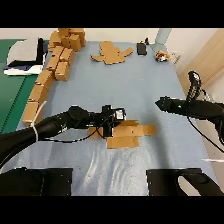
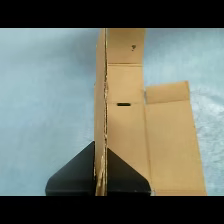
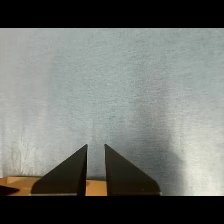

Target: Fold the box.

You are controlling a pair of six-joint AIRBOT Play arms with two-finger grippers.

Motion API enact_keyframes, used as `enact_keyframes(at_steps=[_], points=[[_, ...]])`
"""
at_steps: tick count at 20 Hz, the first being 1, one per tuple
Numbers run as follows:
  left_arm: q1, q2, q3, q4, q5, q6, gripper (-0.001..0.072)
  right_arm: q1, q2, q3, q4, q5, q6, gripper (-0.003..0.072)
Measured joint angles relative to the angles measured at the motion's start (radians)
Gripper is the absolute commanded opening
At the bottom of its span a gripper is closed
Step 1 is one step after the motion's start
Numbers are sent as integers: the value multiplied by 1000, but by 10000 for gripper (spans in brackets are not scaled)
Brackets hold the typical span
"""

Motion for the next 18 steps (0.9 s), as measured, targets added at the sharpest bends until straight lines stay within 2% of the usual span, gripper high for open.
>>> enact_keyframes(at_steps=[6, 12, 18], points=[[0, -57, 1, -29, -50, 0, 14, 0, 0, 0, 0, 1, 0, 159], [30, -27, 0, -32, -61, -25, 14, 0, 0, 0, 1, 1, 0, 159], [84, -7, 0, -33, -183, -104, 14, 0, 0, 0, 1, 1, 0, 159]])
